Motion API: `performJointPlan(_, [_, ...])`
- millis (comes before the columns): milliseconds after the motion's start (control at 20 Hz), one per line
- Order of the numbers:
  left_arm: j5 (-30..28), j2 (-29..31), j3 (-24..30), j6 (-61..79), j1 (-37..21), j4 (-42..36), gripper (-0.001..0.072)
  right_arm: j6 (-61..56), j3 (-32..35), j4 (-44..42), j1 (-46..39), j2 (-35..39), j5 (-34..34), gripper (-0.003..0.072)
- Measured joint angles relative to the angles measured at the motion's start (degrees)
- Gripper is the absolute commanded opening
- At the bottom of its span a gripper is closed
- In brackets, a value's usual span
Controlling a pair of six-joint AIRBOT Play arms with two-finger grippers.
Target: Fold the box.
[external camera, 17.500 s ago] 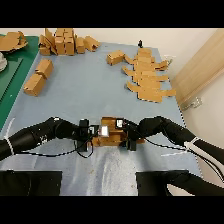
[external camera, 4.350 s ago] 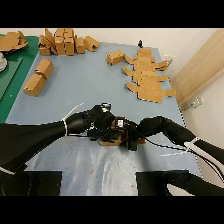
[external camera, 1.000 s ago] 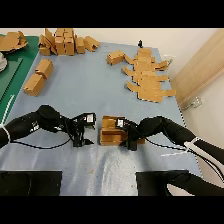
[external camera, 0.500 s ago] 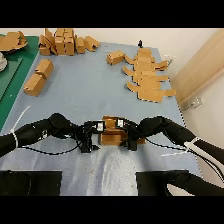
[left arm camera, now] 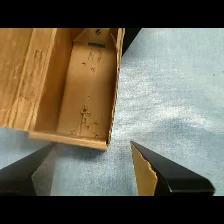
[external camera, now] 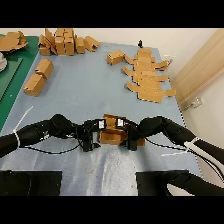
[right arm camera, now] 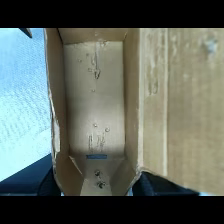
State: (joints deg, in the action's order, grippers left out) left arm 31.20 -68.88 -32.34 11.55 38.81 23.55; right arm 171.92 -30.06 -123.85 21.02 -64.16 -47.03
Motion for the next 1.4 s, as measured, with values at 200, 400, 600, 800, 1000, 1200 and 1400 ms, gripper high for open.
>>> performJointPlan(200, [0.7, 0.9, 0.0, -1.1, 0.0, 0.7, 0.0696, 0.2, 0.0, 0.0, 0.0, 0.0, 0.0, 0.0522])
performJointPlan(400, [1.7, 2.5, 0.0, -4.9, 0.0, 3.6, 0.0696, 0.2, 0.0, 0.0, 0.0, 0.0, 0.0, 0.0522])
performJointPlan(600, [1.4, 2.9, 0.0, -6.9, 0.2, 5.8, 0.0696, 0.1, 0.0, 0.0, 0.0, 0.0, 0.0, 0.0522])
performJointPlan(800, [-1.4, 2.8, 0.0, -7.7, 0.1, 6.5, 0.0696, 0.1, 0.0, 0.0, 0.0, 0.0, 0.0, 0.0522])
performJointPlan(1000, [-2.0, 2.0, 0.0, -7.8, 0.1, 7.2, 0.0696, 0.0, 0.0, 0.1, 0.0, 0.0, 0.3, 0.0522])
performJointPlan(1200, [-2.1, 1.7, 0.0, -7.5, 0.0, 8.2, 0.0696, 0.0, 0.0, 0.2, 0.0, 0.0, 0.3, 0.0522])
performJointPlan(1400, [-2.2, 1.5, 0.0, -6.1, 0.0, 8.6, 0.0696, 0.0, 0.0, 0.2, 0.0, 0.0, -0.4, 0.0522])
